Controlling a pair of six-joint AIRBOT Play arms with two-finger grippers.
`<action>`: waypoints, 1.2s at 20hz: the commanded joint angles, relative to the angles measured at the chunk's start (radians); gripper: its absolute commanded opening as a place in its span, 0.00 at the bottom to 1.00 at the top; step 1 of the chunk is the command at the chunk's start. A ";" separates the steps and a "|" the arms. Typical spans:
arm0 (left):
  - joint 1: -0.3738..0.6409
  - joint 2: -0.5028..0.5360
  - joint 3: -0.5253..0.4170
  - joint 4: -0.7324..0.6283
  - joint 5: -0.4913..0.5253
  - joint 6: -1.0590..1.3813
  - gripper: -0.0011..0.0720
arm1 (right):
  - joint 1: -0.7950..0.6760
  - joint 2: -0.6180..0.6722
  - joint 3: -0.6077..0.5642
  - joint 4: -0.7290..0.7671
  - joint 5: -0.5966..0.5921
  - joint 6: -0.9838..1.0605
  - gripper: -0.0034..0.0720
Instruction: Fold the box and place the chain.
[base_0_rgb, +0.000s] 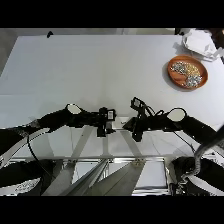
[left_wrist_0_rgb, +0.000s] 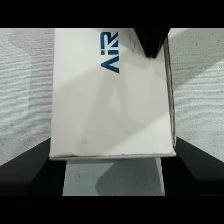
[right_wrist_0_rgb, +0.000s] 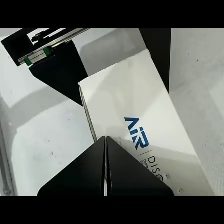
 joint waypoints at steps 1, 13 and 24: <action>0.000 0.000 0.001 -0.001 0.000 0.000 0.13 | 0.001 0.021 0.002 0.057 -0.026 -0.048 0.06; 0.000 0.000 0.001 -0.001 0.000 0.000 0.13 | -0.057 0.190 0.429 -1.003 0.337 1.115 0.05; 0.000 0.000 0.001 -0.001 0.000 0.000 0.13 | -0.454 0.185 0.335 -1.073 0.694 1.162 0.06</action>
